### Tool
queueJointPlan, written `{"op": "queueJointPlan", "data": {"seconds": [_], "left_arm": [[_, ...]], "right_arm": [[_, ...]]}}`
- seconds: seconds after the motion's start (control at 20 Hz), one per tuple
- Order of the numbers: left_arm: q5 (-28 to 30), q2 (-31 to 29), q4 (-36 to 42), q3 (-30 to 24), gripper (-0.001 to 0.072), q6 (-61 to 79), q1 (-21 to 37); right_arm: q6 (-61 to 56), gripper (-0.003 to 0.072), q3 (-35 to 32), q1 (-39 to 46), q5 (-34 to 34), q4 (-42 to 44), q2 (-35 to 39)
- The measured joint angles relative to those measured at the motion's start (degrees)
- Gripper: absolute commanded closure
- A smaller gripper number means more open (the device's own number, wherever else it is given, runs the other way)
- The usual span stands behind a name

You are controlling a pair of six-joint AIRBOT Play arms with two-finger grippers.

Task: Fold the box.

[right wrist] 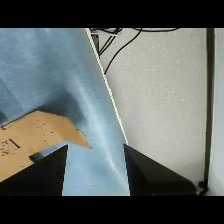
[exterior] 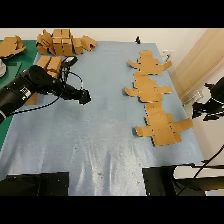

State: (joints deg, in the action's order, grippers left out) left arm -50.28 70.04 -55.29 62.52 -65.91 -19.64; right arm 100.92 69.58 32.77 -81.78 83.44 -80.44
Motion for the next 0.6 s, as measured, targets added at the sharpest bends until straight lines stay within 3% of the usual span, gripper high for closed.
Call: {"op": "queueJointPlan", "data": {"seconds": [0.3,0.35,0.4,0.45,0.55,0.6], "left_arm": [[-1.4,0.0,3.5,0.0,0.0007,-0.2,0.0],[-1.7,0.0,3.9,0.0,0.0007,-0.2,0.0],[-2.1,0.0,4.3,0.0,0.0007,-0.4,0.0],[-2.5,0.0,4.5,0.0,0.0007,-0.8,0.0],[-3.1,0.0,4.9,0.0,0.0007,-1.0,0.0],[-3.3,0.0,5.0,0.0,0.0008,-1.2,0.0]], "right_arm": [[8.3,0.0132,0.0,1.6,-1.9,9.4,-5.6],[9.0,0.0171,-0.2,1.7,-2.7,10.8,-6.5],[9.6,0.0237,-0.3,1.7,-3.4,12.0,-7.4],[10.0,0.0353,-0.5,1.7,-4.3,13.4,-8.2],[10.5,0.065,-0.9,1.7,-6.7,16.0,-9.2],[10.7,0.0681,-1.0,1.7,-8.4,17.7,-9.5]]}}
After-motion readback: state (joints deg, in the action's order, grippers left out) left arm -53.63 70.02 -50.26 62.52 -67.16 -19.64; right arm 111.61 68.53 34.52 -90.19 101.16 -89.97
